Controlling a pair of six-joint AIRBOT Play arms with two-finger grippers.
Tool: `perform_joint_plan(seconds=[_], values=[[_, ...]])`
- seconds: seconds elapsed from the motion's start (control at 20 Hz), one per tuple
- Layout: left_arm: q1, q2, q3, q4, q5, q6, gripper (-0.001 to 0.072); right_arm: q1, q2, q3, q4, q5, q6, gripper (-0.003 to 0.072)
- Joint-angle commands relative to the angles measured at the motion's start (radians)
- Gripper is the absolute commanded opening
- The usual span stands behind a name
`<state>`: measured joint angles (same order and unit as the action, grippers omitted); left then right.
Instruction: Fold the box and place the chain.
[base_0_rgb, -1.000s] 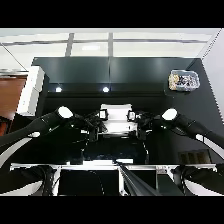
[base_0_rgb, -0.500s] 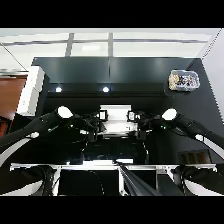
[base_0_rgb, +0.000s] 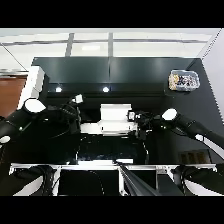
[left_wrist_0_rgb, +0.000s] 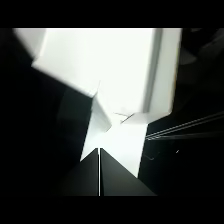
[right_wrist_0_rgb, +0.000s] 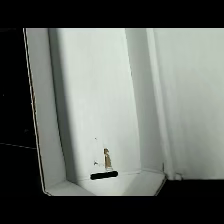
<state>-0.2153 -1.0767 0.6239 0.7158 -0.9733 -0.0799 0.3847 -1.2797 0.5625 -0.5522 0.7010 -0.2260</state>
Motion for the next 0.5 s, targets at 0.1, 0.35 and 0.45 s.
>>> perform_joint_plan(seconds=[0.1,0.35,0.45], values=[[0.047,0.004,0.000,0.047,-0.041,-0.014,0.0028,0.000,0.000,0.001,0.000,0.002,0.000,0.0481],[-0.066,-0.094,0.000,0.080,0.146,0.026,0.0711,0.000,0.000,0.001,0.000,0.002,0.000,0.0481],[-0.116,-0.122,0.000,0.089,0.169,0.065,0.0711,0.000,0.000,0.001,0.000,0.002,0.000,0.0481]])
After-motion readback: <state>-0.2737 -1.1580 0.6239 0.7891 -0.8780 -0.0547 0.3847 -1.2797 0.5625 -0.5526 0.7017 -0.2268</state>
